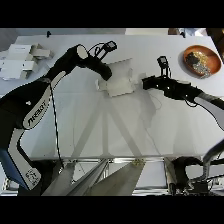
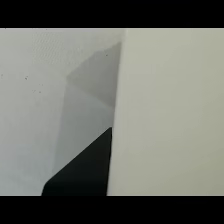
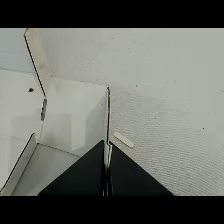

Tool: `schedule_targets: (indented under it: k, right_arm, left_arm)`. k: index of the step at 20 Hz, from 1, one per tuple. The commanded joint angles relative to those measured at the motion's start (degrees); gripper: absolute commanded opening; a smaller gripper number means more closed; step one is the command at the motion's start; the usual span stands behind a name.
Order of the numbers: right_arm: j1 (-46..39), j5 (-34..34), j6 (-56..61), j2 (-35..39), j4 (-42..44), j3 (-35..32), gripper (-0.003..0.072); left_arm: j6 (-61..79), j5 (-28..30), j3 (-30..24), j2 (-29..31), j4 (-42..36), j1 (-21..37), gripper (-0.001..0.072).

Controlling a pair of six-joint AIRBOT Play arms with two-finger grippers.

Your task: Fold the box and place the chain.

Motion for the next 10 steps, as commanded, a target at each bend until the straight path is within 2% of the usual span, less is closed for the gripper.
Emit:
schedule_targets:
  k: [1,10]
  right_arm:
    - [0.0,-0.1,0.0,0.0,0.0,0.0,0.0019]
    - [0.0,-0.1,0.0,0.0,0.2,0.0,0.002]
  left_arm:
    - [0.2,-0.7,0.0,0.0,0.5,0.0,0.001]
    - [0.5,-0.6,0.0,0.0,0.3,-0.3,0.0009]
